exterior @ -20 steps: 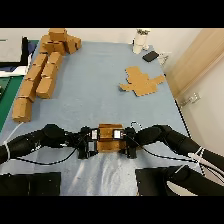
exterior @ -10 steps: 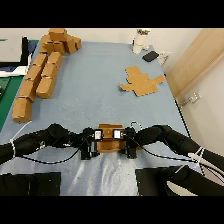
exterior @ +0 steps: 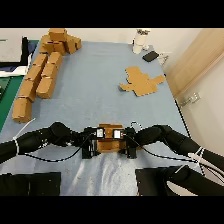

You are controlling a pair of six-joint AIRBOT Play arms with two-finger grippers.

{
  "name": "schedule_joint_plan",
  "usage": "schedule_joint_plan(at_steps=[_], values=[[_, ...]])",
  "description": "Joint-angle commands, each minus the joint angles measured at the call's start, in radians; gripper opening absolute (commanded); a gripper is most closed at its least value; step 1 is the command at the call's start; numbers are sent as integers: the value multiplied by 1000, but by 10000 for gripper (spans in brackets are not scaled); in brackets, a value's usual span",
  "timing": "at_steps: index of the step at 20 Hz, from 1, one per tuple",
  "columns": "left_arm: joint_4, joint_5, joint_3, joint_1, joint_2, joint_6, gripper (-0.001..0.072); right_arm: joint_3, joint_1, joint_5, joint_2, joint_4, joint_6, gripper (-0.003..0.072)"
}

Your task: Fold the box.

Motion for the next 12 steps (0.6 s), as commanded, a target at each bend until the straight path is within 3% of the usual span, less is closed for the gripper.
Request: schedule_joint_plan(at_steps=[1,2,12], values=[[21,-2,6,1,-6,-25,521,0,0,0,1,0,0,501],[23,-5,7,1,-5,-25,390,0,0,0,1,0,0,501],[23,-5,6,1,-5,-25,392,0,0,0,1,0,0,501]])
